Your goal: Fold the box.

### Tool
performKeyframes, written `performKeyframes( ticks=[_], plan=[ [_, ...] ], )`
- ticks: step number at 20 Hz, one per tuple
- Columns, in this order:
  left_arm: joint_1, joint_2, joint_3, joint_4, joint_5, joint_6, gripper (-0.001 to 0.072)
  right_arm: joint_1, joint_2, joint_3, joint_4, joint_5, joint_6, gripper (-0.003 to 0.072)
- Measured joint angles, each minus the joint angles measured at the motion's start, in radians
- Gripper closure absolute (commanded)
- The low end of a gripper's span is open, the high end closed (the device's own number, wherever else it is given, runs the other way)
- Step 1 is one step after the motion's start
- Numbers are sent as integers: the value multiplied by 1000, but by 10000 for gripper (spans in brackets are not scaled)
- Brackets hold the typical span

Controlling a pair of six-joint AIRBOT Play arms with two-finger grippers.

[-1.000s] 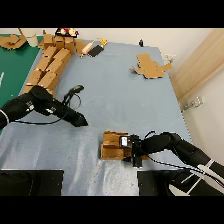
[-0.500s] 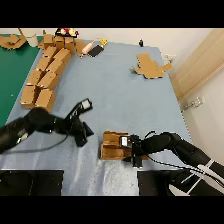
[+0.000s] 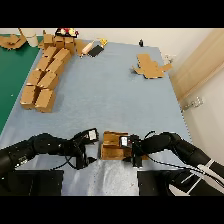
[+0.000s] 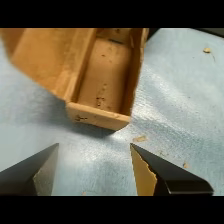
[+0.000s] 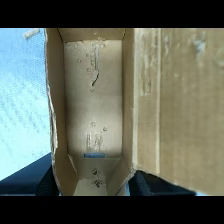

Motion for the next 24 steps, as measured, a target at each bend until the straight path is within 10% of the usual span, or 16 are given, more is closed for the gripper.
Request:
performKeyframes(
  ticks=[24],
  plan=[
    [-61,-229,112,-21,19,172,41,0,0,0,0,0,0,190]
  ],
)
